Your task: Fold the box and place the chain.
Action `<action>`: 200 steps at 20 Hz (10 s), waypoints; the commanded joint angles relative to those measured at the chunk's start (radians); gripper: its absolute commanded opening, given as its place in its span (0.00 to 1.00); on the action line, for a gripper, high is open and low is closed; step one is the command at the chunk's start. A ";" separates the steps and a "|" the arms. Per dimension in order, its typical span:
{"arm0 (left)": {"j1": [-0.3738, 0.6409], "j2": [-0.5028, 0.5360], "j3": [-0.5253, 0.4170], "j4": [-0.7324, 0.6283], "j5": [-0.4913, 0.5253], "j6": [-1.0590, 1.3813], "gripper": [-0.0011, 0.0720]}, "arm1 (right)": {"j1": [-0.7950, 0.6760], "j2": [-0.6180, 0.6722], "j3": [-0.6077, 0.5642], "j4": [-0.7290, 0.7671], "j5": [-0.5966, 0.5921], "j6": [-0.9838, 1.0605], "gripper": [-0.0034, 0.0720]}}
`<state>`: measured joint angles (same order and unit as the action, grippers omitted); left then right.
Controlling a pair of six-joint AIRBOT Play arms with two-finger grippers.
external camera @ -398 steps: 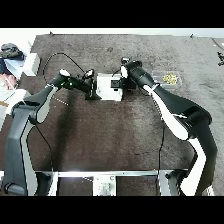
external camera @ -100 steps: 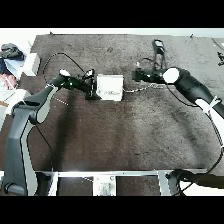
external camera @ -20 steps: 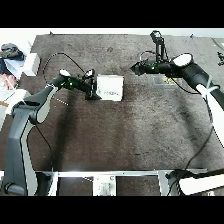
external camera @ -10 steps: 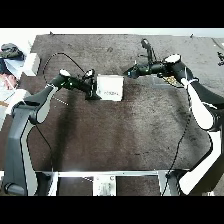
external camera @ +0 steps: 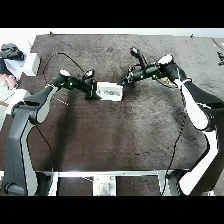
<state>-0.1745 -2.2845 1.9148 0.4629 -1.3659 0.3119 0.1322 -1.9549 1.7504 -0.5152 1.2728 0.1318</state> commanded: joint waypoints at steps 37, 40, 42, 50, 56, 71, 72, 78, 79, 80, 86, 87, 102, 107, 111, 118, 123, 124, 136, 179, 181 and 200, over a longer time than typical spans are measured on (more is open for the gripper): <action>0.001 0.000 0.000 0.000 0.000 0.000 0.57 | 0.103 0.089 -0.189 0.031 -0.207 -0.276 0.59; 0.001 0.000 0.000 0.000 0.001 0.000 0.57 | 0.106 0.089 -0.211 0.034 -0.216 -0.321 0.72; 0.001 0.000 0.000 0.000 0.000 0.000 0.57 | 0.108 0.089 -0.211 0.045 -0.216 -0.338 0.72; 0.001 0.000 0.000 0.000 0.000 0.000 0.57 | 0.111 0.068 -0.211 0.040 -0.304 -0.375 0.72; 0.001 0.000 0.000 0.000 0.000 0.000 0.57 | 0.110 0.107 -0.211 0.026 -0.333 -0.409 0.66; 0.001 0.000 0.000 0.000 0.000 0.000 0.57 | 0.112 0.097 -0.211 -0.006 -0.290 -0.409 0.26; 0.001 0.000 0.000 0.000 0.000 0.000 0.57 | 0.112 0.097 -0.211 -0.019 -0.290 -0.408 0.26; 0.001 0.000 0.000 0.000 0.000 0.000 0.57 | 0.121 0.097 -0.211 -0.114 -0.291 -0.371 0.26; 0.001 0.000 0.000 0.000 0.000 0.000 0.57 | 0.121 0.097 -0.211 -0.114 -0.294 -0.371 0.26; 0.001 0.000 0.000 0.000 0.000 0.000 0.57 | 0.121 0.097 -0.211 -0.114 -0.291 -0.370 0.26; 0.001 0.000 0.000 0.000 0.000 0.000 0.57 | 0.121 0.052 -0.211 -0.114 -0.183 -0.329 0.26; 0.001 0.000 0.000 0.000 0.000 0.000 0.57 | 0.120 0.049 -0.211 -0.114 -0.177 -0.316 0.26; 0.001 0.000 0.000 0.000 0.000 0.000 0.57 | 0.012 0.036 -0.211 0.193 -0.090 -0.196 0.06; 0.001 0.000 0.000 0.000 0.001 0.000 0.57 | 0.013 -0.021 -0.211 0.064 -0.031 -0.071 0.05; 0.001 0.000 0.000 0.000 0.000 0.000 0.57 | 0.012 -0.029 -0.210 0.039 -0.061 0.017 0.06; 0.001 0.000 0.000 0.000 0.000 0.000 0.57 | 0.012 0.024 -0.209 -0.042 -0.146 0.034 0.06; 0.001 0.000 0.000 0.000 0.000 0.000 0.57 | 0.011 0.195 -0.209 0.132 -0.163 -0.034 0.05; 0.001 0.000 0.000 0.000 0.000 0.000 0.57 | 0.010 0.241 -0.215 0.138 -0.165 -0.030 0.05; 0.001 0.000 0.000 0.000 0.002 0.001 0.57 | -0.146 1.151 -1.112 0.172 -0.848 0.012 0.05; 0.303 0.279 -0.270 0.735 1.203 -1.508 0.02 | -0.192 1.591 -1.563 0.172 -1.139 0.011 0.05; 0.298 0.260 -0.272 0.736 1.211 -1.507 0.02 | -0.192 1.591 -1.563 0.172 -1.139 0.011 0.05; 0.299 0.208 -0.272 0.730 1.243 -1.537 0.03 | -0.192 1.591 -1.563 0.172 -1.139 0.011 0.05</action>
<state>0.1238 -2.0689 1.6436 1.1938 -0.1207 -1.1992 -0.0605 -0.3634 0.1871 -0.3435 0.1337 0.1429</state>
